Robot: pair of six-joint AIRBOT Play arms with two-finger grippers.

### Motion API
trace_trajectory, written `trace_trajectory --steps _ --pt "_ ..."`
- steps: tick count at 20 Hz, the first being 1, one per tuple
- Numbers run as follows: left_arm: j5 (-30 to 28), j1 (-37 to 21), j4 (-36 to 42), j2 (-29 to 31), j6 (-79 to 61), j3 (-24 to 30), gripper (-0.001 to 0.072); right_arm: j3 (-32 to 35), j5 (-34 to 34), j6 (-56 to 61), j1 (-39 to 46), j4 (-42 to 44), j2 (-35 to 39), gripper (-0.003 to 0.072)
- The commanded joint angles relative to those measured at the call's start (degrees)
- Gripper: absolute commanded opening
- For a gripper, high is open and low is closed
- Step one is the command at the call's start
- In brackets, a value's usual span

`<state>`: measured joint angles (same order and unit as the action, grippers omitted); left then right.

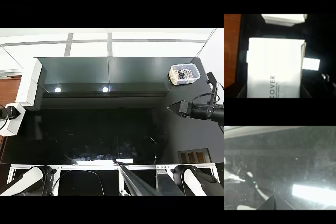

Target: Fold the box and place the chain.

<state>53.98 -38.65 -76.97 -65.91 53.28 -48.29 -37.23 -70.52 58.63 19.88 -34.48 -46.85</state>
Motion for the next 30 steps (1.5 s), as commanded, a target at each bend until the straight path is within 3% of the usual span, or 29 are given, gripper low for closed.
trace_trajectory --steps 1,5,9,10,11,12,15,18,19,21,24,28,30 --pt "-3.45 -0.44 3.28 -3.41 -7.04 -0.13 0.0291 0.02 2.47 0.98 0.0 -0.04 0.02 0.0016" --pt "-8.41 0.31 10.19 -6.54 -8.68 -0.13 0.0291 0.02 4.26 2.23 0.0 -0.02 0.02 0.0016" --pt "-10.12 3.06 11.04 -9.25 -8.83 -0.76 0.0292 0.02 3.87 2.73 0.0 0.0 0.02 0.0015" --pt "-10.71 3.76 10.99 -9.46 -8.85 -0.87 0.0323 0.02 3.89 2.89 0.0 0.04 0.02 0.0016" --pt "-11.65 4.37 10.58 -9.38 -8.83 -1.16 0.0567 0.02 3.85 2.99 0.0 0.15 0.02 0.0015" --pt "-12.04 4.7 10.05 -9.22 -8.5 -2.05 0.0706 0.0 3.74 3.06 -0.02 0.37 0.02 0.0015" --pt "-11.41 5.33 10.51 -8.04 -5.92 -9.27 0.0707 0.0 6.58 3.08 -3.54 0.76 0.02 0.0016" --pt "-8.87 7.58 15.78 -6.95 2.25 -19.37 0.0704 -0.02 18.05 3.26 -13.66 2.56 -0.61 0.0016" --pt "-6.14 8.63 19.39 -6.71 5.62 -22.36 0.0613 -0.11 21.44 3.26 -17.35 2.45 -1.16 0.0016" --pt "0.94 11.08 25.9 -6.05 8.04 -25.35 0.0031 -0.17 25.75 3.3 -23.23 0.57 -2.38 0.0016" --pt "2.21 18.53 28.41 -1.46 6.95 -21.16 0.0023 -0.15 27.47 5.51 -27.89 -10.43 -2.93 0.0015" --pt "-13.42 31.26 28.02 11.47 0.76 0.24 0.0024 -0.11 29.09 14.91 -28.57 -28.02 -3.26 0.0015" --pt "-20.2 34.53 27.93 15.37 -0.57 10.38 0.0025 -0.11 31.89 16.24 -28.57 -32.26 -3.72 0.0016"
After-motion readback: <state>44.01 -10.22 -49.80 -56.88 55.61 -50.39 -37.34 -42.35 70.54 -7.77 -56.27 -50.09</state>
